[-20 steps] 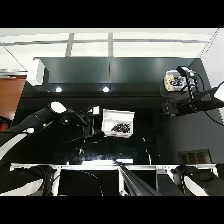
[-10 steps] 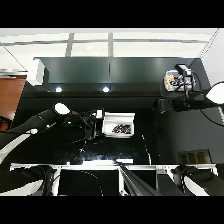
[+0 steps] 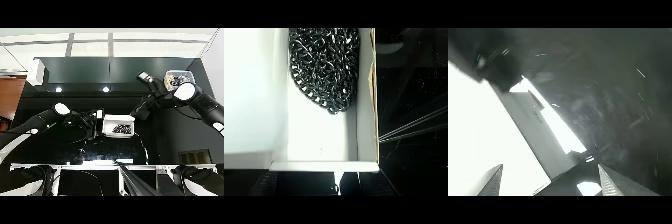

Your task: Fold the box and place the chain.

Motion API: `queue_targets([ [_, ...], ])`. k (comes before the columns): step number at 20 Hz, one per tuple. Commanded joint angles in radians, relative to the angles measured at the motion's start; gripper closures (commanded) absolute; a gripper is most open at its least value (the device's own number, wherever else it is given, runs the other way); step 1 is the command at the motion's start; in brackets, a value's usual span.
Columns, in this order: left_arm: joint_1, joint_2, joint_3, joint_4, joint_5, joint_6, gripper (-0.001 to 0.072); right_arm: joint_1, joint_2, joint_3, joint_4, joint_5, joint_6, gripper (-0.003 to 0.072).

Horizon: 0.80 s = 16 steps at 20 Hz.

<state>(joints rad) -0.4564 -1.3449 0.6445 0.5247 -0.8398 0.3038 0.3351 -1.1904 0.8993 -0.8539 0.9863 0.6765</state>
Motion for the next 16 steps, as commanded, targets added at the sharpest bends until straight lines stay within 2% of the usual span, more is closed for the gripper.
queue_targets([
  [1, -0.001, 0.000, 0.000, 0.002, 0.003, 0.003, 0.0233, 0.027, -0.021, 0.003, 0.034, 0.075, -0.292, -0.0034],
  [4, -0.001, 0.000, 0.000, 0.002, 0.003, 0.004, 0.0233, 0.048, -0.021, 0.002, 0.034, 0.138, -0.290, -0.0034],
  [16, -0.001, 0.000, 0.000, 0.002, 0.002, 0.003, 0.0233, 0.094, -0.011, 0.007, 0.046, 0.171, -0.282, -0.0034],
])
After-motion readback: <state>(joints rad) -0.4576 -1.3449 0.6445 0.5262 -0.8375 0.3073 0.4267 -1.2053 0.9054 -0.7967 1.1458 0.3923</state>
